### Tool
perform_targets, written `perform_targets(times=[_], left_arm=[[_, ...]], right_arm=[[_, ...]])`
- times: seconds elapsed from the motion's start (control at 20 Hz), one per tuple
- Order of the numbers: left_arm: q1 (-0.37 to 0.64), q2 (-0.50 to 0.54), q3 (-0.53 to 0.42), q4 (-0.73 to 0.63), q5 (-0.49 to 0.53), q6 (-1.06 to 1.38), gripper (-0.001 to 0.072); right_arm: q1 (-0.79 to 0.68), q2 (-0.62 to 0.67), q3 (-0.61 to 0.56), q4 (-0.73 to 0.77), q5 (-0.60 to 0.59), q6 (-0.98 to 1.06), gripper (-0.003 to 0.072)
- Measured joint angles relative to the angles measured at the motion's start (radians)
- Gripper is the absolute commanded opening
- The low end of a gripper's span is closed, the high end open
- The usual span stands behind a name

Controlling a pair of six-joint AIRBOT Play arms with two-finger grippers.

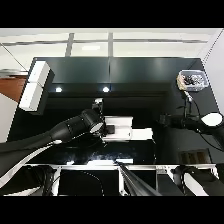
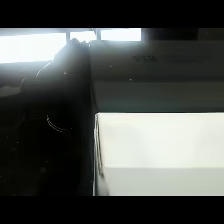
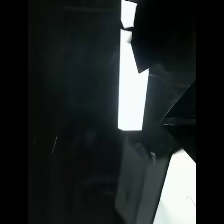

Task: Fold the box and place the chain.

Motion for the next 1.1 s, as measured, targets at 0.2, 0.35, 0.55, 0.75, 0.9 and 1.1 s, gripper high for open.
perform_targets(times=[0.2,0.35,0.55,0.75,0.9,1.1], left_arm=[[0.000,0.000,0.000,-0.003,0.000,0.000,0.0304],[0.000,0.000,0.000,-0.003,0.000,0.000,0.0293],[0.000,0.000,0.000,-0.004,0.007,0.000,0.0033],[0.000,0.000,0.000,-0.006,0.011,0.000,0.0033],[0.000,0.000,0.000,-0.006,0.010,0.000,0.0033],[0.000,0.000,0.000,-0.007,0.008,0.000,0.0033]], right_arm=[[-0.037,-0.120,-0.011,-0.008,0.098,0.079,0.0045],[0.003,-0.194,-0.013,0.028,0.120,0.076,0.0045],[0.054,-0.230,-0.013,0.051,0.113,0.068,0.0045],[0.070,-0.239,-0.014,0.051,0.107,0.060,0.0045],[0.074,-0.242,-0.014,0.051,0.111,0.044,0.0045],[0.076,-0.243,-0.015,0.069,0.152,-0.002,0.0215]])
